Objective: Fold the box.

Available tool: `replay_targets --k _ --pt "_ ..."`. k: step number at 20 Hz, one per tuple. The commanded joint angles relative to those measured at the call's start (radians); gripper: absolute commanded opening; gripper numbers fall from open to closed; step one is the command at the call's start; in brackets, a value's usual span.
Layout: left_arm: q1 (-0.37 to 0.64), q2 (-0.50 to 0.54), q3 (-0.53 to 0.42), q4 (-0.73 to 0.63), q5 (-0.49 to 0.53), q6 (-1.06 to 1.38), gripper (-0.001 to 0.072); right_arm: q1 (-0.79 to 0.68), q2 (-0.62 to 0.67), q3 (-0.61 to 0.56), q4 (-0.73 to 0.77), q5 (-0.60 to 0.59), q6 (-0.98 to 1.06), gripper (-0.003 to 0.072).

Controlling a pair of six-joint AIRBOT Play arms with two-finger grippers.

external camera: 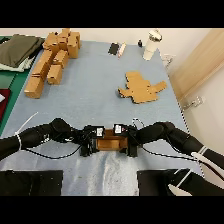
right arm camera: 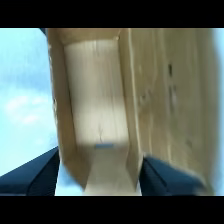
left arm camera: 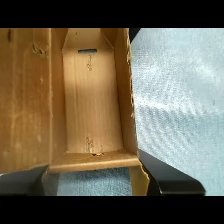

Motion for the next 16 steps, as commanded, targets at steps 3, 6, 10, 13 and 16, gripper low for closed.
replay_targets --k 3,6,10,13,16 --pt "0.0 0.0 0.001 0.0 0.0 0.0 0.0467 0.001 0.206 0.023 -0.116 -0.305 0.519 0.0711" --pt "0.0 0.0 0.001 0.0 -0.001 0.0 0.0466 0.001 0.319 0.023 -0.032 -0.311 0.852 0.0709" --pt "0.0 0.0 0.001 0.0 0.0 0.0 0.0467 0.008 0.383 0.022 0.14 -0.296 1.032 0.0709" --pt "0.0 0.0 0.001 0.0 0.0 0.0 0.0466 0.035 0.369 0.011 0.153 -0.235 1.177 0.0706" --pt "0.0 0.0 0.001 0.0 0.0 0.0 0.0466 0.047 0.295 0.023 0.274 -0.055 1.282 0.0006"
